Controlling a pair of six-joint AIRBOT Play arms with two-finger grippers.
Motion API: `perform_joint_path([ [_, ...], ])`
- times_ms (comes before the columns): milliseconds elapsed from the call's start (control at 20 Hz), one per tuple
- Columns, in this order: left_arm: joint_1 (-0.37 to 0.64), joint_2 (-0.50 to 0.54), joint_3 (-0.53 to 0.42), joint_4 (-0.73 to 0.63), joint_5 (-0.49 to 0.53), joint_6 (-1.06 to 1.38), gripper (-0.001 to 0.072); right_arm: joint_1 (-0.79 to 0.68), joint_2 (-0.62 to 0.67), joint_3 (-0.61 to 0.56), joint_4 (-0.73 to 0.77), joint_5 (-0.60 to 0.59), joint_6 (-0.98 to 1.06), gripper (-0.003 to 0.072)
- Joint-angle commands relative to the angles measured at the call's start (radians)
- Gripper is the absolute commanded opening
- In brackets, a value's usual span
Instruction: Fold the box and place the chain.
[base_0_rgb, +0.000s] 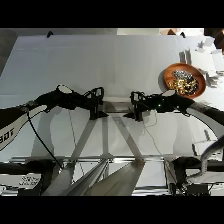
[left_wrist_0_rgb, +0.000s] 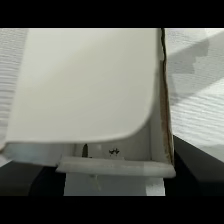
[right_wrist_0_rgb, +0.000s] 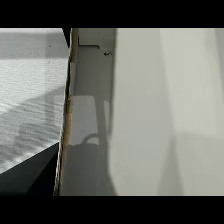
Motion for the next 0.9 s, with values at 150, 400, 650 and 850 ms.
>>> perform_joint_path([
  [150, -0.001, 0.000, 0.000, 0.001, -0.009, 0.000, 0.0277, 0.000, 0.001, 0.001, 0.001, -0.002, 0.000, 0.0536],
  [400, -0.001, 0.000, 0.000, 0.001, -0.009, 0.000, 0.0277, 0.000, 0.000, 0.001, 0.011, -0.002, 0.000, 0.0536],
  [650, 0.000, 0.000, 0.000, 0.001, -0.009, 0.000, 0.0277, 0.000, 0.011, 0.001, 0.012, -0.006, 0.001, 0.0639],
  [850, -0.001, 0.000, 0.000, 0.001, -0.009, 0.000, 0.0277, 0.000, 0.013, 0.001, 0.003, -0.006, 0.002, 0.0640],
])
